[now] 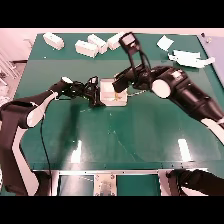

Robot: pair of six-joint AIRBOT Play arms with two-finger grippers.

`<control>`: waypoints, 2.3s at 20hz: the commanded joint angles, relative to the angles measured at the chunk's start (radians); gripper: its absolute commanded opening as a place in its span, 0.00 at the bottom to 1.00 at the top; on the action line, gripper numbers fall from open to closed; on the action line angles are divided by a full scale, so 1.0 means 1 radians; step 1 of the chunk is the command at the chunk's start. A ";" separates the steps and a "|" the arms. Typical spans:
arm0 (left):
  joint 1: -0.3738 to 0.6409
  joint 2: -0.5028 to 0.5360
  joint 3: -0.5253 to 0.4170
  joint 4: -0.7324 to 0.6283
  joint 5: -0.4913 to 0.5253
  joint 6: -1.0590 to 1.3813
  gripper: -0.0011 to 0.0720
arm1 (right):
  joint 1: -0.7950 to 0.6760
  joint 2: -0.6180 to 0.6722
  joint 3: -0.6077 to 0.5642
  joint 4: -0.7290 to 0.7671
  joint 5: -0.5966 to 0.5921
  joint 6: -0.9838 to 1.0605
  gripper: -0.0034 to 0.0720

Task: Fold the box and place the chain.

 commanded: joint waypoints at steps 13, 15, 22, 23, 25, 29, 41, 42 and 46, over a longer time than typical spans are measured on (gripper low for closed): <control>0.001 0.001 0.000 0.000 -0.003 0.000 0.66 | -0.227 -0.086 -0.080 -0.010 0.074 0.136 0.62; 0.001 0.001 0.000 0.000 -0.003 0.000 0.66 | -0.306 -0.083 -0.123 -0.020 0.056 0.191 0.62; 0.001 0.001 0.000 0.000 -0.003 0.000 0.66 | -0.479 -0.091 -0.307 -0.020 -0.226 0.314 0.63; 0.001 0.001 0.000 0.000 -0.003 0.000 0.66 | -0.498 -0.098 -0.315 -0.019 -0.236 0.314 0.63; 0.001 0.001 0.000 0.000 -0.003 0.000 0.66 | -0.524 -0.127 -0.320 -0.018 -0.272 0.344 0.63; 0.001 0.001 0.000 0.000 -0.003 0.000 0.66 | -0.524 -0.219 -0.320 -0.016 -0.467 0.438 0.62; 0.001 0.001 0.000 0.000 -0.004 0.000 0.66 | -0.508 -0.411 -0.230 0.015 -0.667 0.526 0.41; 0.001 0.001 0.000 0.000 -0.004 0.000 0.66 | -0.509 -0.423 -0.214 0.027 -0.667 0.526 0.39; 0.001 0.001 0.000 0.000 -0.006 0.000 0.66 | -0.512 -0.441 -0.185 0.036 -0.666 0.526 0.07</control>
